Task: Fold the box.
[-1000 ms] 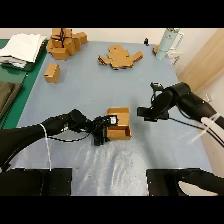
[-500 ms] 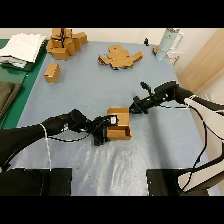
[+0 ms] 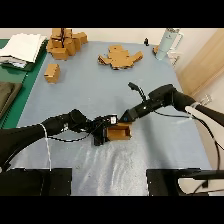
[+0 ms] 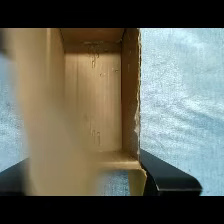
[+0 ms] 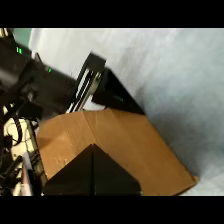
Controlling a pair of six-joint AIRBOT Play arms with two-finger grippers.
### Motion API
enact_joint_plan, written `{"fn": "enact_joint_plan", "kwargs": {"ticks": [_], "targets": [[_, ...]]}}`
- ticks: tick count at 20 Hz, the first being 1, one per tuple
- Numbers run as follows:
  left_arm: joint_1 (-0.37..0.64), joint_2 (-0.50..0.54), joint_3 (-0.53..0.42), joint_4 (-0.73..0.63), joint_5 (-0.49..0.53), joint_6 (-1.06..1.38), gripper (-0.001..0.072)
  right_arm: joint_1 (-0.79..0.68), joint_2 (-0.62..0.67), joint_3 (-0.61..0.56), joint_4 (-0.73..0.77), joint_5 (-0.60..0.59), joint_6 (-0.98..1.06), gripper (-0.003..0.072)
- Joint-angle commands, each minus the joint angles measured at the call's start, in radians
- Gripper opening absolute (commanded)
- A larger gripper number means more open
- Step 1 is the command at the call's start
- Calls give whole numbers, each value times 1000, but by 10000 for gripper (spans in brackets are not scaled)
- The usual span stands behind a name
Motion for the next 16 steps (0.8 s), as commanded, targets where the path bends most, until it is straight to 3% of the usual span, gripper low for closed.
{"fn": "enact_joint_plan", "kwargs": {"ticks": [1, 4, 13, 16], "targets": [[0, 0, 0, 0, 0, 0, 463, 73, 161, -153, -109, 188, -30, 4], [0, 0, 0, 0, 0, 0, 463, 149, 276, -237, -196, 361, -30, 4], [0, 0, 0, 0, 0, 0, 463, 412, 487, -340, -462, 755, -95, 4], [0, 0, 0, 0, 0, 0, 463, 465, 482, -378, -490, 799, -94, 5]]}}
